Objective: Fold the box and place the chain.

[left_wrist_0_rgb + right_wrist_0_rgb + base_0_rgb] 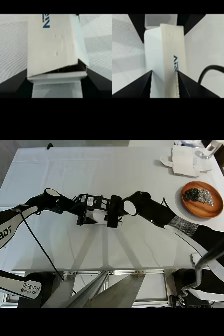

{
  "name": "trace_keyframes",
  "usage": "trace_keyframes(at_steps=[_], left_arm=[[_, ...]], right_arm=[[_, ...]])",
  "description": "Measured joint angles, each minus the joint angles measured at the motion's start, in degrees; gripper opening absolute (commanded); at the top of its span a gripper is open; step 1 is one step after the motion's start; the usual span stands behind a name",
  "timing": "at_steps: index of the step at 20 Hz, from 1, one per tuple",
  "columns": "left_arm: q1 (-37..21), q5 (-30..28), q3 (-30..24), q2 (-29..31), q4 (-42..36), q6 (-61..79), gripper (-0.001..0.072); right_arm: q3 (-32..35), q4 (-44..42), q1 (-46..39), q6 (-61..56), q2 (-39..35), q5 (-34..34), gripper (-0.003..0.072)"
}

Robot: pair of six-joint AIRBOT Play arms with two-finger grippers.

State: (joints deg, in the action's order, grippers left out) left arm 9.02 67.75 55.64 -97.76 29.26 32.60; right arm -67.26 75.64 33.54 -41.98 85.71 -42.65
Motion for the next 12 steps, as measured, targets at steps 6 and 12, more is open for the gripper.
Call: trace_keyframes(at_steps=[6, 12], left_arm=[[0.02, -0.11, 0.0, -0.02, 0.09, -0.04, 0.0154], [0.02, -0.24, 0.0, -0.02, -0.09, -0.09, 0.0154]], right_arm=[[0.48, -0.96, 0.02, 0.02, 0.15, -0.09, 0.0201], [0.5, -1.29, 0.04, 0.0, 0.17, -0.96, 0.0369]])
